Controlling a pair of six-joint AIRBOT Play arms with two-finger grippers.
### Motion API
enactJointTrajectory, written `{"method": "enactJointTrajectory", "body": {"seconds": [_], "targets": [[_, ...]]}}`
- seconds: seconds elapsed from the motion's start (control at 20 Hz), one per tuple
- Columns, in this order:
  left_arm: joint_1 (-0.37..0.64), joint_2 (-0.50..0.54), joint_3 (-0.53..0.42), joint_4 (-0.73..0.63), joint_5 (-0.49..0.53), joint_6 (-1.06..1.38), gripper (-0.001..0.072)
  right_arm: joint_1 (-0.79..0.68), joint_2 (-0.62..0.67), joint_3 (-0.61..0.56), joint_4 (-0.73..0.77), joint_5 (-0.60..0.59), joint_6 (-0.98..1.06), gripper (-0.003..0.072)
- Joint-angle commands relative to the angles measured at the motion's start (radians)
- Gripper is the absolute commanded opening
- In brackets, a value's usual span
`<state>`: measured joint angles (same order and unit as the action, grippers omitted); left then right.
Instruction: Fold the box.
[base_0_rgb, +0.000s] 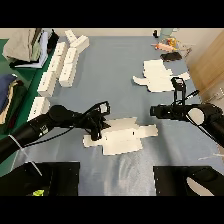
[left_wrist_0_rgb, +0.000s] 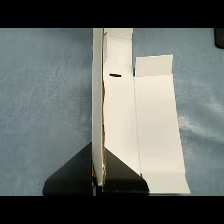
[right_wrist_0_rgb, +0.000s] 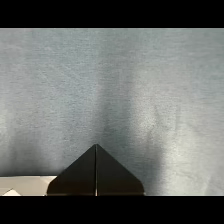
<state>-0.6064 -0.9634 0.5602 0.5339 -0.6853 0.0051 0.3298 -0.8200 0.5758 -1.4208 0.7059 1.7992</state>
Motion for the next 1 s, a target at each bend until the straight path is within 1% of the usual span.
{"method": "enactJointTrajectory", "body": {"seconds": [0.0, 0.2, 0.4, 0.8, 0.95], "targets": [[0.088, -0.035, 0.044, -0.002, -0.163, 0.0, 0.0016, 0.001, 0.0, 0.0, 0.008, 0.0, 0.0, 0.0001], [0.06, -0.073, 0.05, -0.004, -0.154, 0.06, 0.0017, 0.001, 0.0, 0.0, 0.007, 0.0, 0.0, 0.0001], [0.034, -0.085, 0.05, -0.003, -0.128, 0.063, 0.0018, 0.001, 0.0, 0.0, 0.008, -0.001, 0.0, 0.0001], [0.034, -0.085, 0.047, -0.002, -0.138, 0.043, 0.0017, 0.001, 0.0, 0.0, 0.008, 0.0, 0.0, 0.0001], [0.033, -0.085, 0.033, 0.001, -0.137, 0.02, 0.0017, 0.003, 0.0, 0.0, 0.012, 0.0, -0.001, 0.0001]]}}
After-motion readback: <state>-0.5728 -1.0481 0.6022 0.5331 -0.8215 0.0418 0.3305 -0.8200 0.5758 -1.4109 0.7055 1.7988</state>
